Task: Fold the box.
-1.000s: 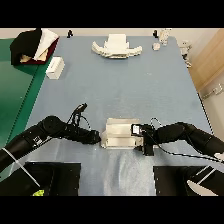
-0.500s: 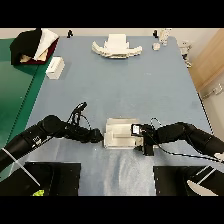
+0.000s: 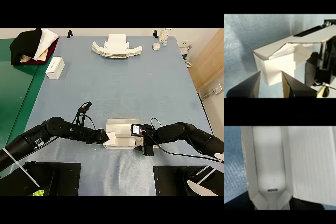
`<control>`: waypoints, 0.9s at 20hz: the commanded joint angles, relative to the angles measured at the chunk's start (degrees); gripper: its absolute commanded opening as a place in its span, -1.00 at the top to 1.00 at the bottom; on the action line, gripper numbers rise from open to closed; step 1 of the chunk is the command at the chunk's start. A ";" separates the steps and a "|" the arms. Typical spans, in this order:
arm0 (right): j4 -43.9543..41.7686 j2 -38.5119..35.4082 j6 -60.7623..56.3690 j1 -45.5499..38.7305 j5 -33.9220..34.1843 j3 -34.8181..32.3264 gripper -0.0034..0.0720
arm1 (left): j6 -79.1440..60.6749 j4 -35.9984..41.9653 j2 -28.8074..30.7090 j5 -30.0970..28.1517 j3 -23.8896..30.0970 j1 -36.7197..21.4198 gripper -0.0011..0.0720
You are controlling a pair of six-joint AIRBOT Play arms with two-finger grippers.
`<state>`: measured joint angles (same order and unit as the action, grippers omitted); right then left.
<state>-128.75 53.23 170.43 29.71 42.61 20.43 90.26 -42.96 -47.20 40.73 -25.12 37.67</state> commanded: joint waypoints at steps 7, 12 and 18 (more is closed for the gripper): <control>-0.02 0.00 0.00 0.04 -0.02 0.04 -0.47 | 32.17 -23.56 -10.38 0.94 -9.68 12.79 -0.13; -0.02 0.00 0.00 0.04 -0.02 0.04 -0.47 | 47.06 -35.93 -17.90 11.45 -18.25 18.97 -0.13; -0.02 0.00 0.00 0.04 -0.02 0.04 -0.47 | 54.88 -43.67 -27.06 22.36 -28.20 23.80 -0.13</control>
<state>-128.77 53.21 170.45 29.71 42.61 20.43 140.64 -82.28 -70.24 57.12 -49.12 59.55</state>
